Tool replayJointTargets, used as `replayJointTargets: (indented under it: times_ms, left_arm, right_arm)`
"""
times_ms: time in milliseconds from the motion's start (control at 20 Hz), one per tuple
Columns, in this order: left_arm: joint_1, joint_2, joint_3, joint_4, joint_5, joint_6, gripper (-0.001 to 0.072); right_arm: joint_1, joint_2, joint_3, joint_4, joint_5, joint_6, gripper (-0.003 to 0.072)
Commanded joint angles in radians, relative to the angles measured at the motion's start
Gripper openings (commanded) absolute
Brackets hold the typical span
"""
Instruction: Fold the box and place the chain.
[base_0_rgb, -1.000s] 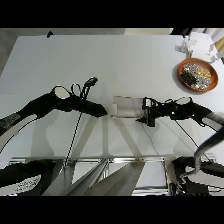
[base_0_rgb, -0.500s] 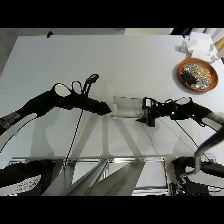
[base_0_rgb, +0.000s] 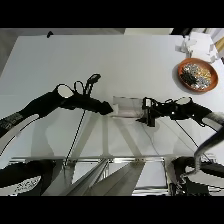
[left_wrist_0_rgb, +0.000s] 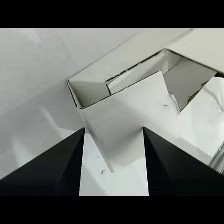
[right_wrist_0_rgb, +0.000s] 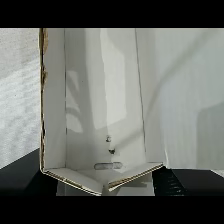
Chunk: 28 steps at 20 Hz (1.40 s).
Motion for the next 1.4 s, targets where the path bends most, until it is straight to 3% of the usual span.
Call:
replayJointTargets:
  times_ms: [0,150,650,950,1250,1350]
  left_arm:
    - [-0.031,-0.001,0.025,0.091,0.036,-0.127,0.0412]
    - [-0.054,-0.002,0.057,0.181,0.036,-0.224,0.0412]
    - [-0.122,-0.051,0.138,0.3,0.018,-0.458,0.0412]
    - [-0.181,-0.113,0.248,0.526,-0.122,-0.757,0.0412]
    - [-0.249,-0.19,0.382,0.594,-0.201,-0.906,0.041]
    - [-0.256,-0.208,0.397,0.628,-0.237,-0.983,0.0377]
  right_arm:
    - [0.0,0.0,0.0,0.0,0.0,0.0,0.0324]
    - [0.0,0.0,0.0,0.0,0.0,0.0,0.0324]
    - [0.0,0.0,0.0,0.0,0.0,0.0,0.0324]
    - [0.0,0.0,0.0,0.0,0.0,0.0,0.0324]
    - [0.0,0.0,0.0,0.0,0.0,0.0,0.0324]
    - [0.0,0.0,0.0,0.0,0.0,0.0,0.0324]
